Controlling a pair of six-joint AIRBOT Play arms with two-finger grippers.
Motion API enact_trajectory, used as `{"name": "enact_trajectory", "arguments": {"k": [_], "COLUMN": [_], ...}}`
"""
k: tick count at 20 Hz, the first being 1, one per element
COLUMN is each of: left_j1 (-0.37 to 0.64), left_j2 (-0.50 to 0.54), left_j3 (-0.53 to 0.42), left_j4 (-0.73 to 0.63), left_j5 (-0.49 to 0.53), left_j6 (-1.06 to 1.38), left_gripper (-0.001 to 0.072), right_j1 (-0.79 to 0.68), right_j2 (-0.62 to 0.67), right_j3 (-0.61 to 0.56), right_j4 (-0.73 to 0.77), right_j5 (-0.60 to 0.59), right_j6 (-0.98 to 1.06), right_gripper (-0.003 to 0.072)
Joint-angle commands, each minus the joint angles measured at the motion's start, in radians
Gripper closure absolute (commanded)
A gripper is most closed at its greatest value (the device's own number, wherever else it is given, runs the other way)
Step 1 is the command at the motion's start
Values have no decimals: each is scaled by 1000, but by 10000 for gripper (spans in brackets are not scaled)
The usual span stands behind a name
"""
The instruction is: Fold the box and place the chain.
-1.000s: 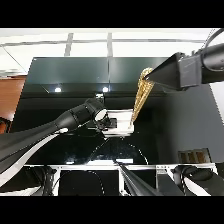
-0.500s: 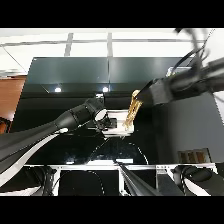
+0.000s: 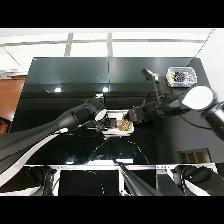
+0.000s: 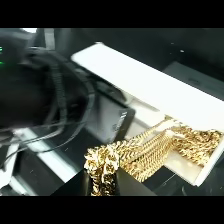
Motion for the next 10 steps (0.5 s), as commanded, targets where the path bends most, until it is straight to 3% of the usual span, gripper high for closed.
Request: {"name": "enact_trajectory", "arguments": {"k": [1, 3, 5, 10], "left_j1": [0, 0, 0, 0], "left_j2": [0, 0, 0, -1], "left_j3": [0, 0, 0, 0], "left_j4": [0, 0, 0, -1], "left_j5": [1, 1, 1, 17], "left_j6": [0, 0, 0, -1], "left_gripper": [684, 684, 684, 684], "right_j1": [24, 23, 23, -126], "right_j2": [0, 0, -1, 30], "right_j3": [-105, -122, -122, -121], "right_j4": [-2, -16, -32, -289], "right_j5": [-156, -180, -200, -74], "right_j6": [-7, -6, -7, 43], "right_gripper": [678, 667, 434, 411]}}
